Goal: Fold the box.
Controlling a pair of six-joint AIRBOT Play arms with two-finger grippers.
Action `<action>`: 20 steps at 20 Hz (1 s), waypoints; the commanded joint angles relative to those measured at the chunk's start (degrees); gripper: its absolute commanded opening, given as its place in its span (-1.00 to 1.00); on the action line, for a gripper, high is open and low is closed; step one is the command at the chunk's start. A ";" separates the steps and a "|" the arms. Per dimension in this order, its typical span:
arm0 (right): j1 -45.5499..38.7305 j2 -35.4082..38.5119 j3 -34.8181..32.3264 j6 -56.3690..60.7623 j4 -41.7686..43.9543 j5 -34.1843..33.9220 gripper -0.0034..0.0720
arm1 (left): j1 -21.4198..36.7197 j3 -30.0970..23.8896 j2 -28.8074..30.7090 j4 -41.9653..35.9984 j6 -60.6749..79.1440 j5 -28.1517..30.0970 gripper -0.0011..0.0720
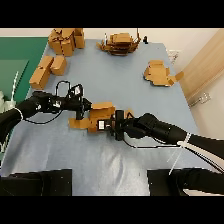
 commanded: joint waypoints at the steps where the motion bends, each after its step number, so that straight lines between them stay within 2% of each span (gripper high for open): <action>1: -0.39 0.13 1.40 3.10 -0.37 1.29 0.49 | 0.00 -0.02 -0.02 0.63 -0.74 -2.56 -0.92; 3: -1.68 0.13 1.38 7.89 -0.68 1.09 0.51 | 0.00 -0.02 0.02 0.66 -2.05 -3.63 -0.92; 6: -3.02 0.13 1.38 8.61 -1.11 1.46 0.67 | 0.00 -0.02 0.02 1.38 -5.03 -5.77 -0.92; 12: -3.34 0.13 1.38 8.66 -3.58 1.49 0.69 | 0.00 -0.02 0.02 1.57 -6.73 -7.41 -0.92; 16: -3.37 0.55 1.38 13.57 -9.68 1.44 0.69 | 0.00 -0.02 0.02 4.04 -7.78 -7.50 -0.92; 20: -3.34 1.46 1.38 13.77 -9.77 1.36 0.70 | 0.00 -0.02 0.02 5.20 -8.26 -7.56 -0.92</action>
